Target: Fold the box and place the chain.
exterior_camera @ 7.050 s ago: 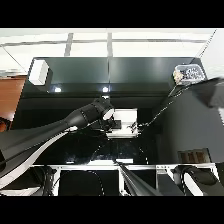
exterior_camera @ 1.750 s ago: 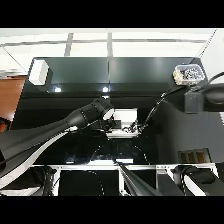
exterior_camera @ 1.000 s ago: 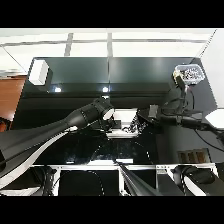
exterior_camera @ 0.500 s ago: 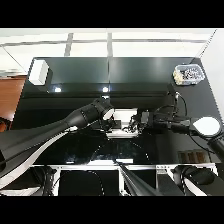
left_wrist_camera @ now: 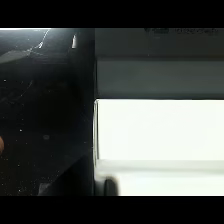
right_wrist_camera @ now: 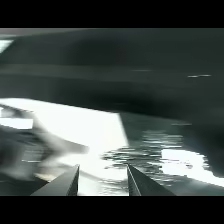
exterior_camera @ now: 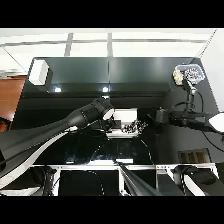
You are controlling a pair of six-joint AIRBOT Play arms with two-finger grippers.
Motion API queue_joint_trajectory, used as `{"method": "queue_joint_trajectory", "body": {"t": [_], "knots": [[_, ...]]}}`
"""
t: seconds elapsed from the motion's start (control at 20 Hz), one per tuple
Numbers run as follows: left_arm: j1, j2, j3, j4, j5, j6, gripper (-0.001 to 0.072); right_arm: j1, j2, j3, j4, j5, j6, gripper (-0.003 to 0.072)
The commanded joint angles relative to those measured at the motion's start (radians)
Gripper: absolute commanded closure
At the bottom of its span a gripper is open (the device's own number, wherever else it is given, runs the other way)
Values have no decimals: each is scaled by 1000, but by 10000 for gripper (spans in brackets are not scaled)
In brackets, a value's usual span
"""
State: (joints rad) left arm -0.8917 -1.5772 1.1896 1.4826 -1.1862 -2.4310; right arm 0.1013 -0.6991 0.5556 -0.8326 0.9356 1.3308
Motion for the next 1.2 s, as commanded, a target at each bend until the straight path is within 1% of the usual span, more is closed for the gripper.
{"method": "queue_joint_trajectory", "body": {"t": [0.0,0.05,0.1,0.15,0.25,0.35,0.4,0.45,0.5,0.6,0.65,0.7,0.8,1.0,1.15], "knots": [[1,0,0,0,0,0,681,-69,8,-32,-324,-12,-87,338],[1,0,0,0,0,0,681,-63,7,-66,-332,-78,-97,284],[1,0,0,0,0,0,681,-47,1,-97,-324,-131,-146,30],[1,0,0,0,0,0,682,-20,-14,-121,-314,-151,-183,7],[1,0,0,0,0,0,681,32,-69,-133,-283,-117,-301,5],[1,0,0,0,0,0,681,72,-109,-133,-255,-86,-529,6],[1,0,0,0,0,0,681,100,-113,-133,-253,-99,-665,6],[1,0,0,-1,0,0,681,122,-117,-133,-222,-137,-737,6],[1,0,0,0,0,0,681,143,-130,-133,-161,-156,-847,6],[1,0,0,0,0,0,681,177,-177,-133,-104,-138,-1101,6],[1,0,0,0,0,0,681,190,-208,-133,-100,-134,-1183,6],[1,0,0,0,0,0,681,205,-236,-133,-98,-132,-1245,6],[1,0,0,0,0,0,681,214,-266,-133,-89,-133,-1298,6],[1,-2,0,0,0,0,681,212,-272,-132,13,-166,-1401,6],[1,-2,0,0,0,0,681,208,-290,-132,28,-183,-1431,6]]}}
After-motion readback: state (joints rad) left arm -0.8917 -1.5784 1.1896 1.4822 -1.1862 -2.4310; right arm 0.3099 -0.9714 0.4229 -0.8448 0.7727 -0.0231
